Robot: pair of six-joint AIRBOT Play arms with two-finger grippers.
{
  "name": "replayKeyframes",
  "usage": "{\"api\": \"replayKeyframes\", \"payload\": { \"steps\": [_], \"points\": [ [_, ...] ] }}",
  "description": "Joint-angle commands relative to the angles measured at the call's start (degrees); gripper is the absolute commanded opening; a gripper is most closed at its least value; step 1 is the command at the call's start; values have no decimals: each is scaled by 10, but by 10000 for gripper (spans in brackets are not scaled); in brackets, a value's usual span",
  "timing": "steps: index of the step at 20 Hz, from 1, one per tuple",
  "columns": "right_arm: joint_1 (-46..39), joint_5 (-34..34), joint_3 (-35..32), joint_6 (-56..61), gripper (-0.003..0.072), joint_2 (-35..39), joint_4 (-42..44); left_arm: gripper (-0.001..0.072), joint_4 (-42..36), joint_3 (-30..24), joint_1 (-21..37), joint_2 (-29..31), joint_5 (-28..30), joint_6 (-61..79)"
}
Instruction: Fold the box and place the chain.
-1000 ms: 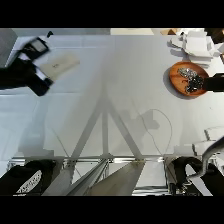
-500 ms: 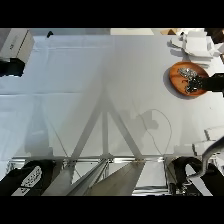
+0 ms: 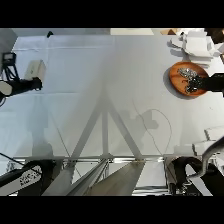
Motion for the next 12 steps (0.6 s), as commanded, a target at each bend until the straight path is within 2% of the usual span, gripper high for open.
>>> {"api": "replayKeyframes", "payload": {
  "steps": [1,4,5,8,9,12],
  "points": [
    [0,0,0,0,11,0,0,13,5,-5,1,-60,13,28],
    [0,0,0,0,11,0,0,34,1,-5,1,-82,16,27],
    [0,0,0,0,11,0,0,97,2,-5,1,-85,19,28],
    [0,0,0,0,11,0,0,549,3,-5,1,-87,21,37],
    [0,0,0,0,11,0,0,649,3,-5,1,-87,19,37],
    [0,0,0,0,11,0,0,701,3,-5,0,-82,4,36]
  ]
}}
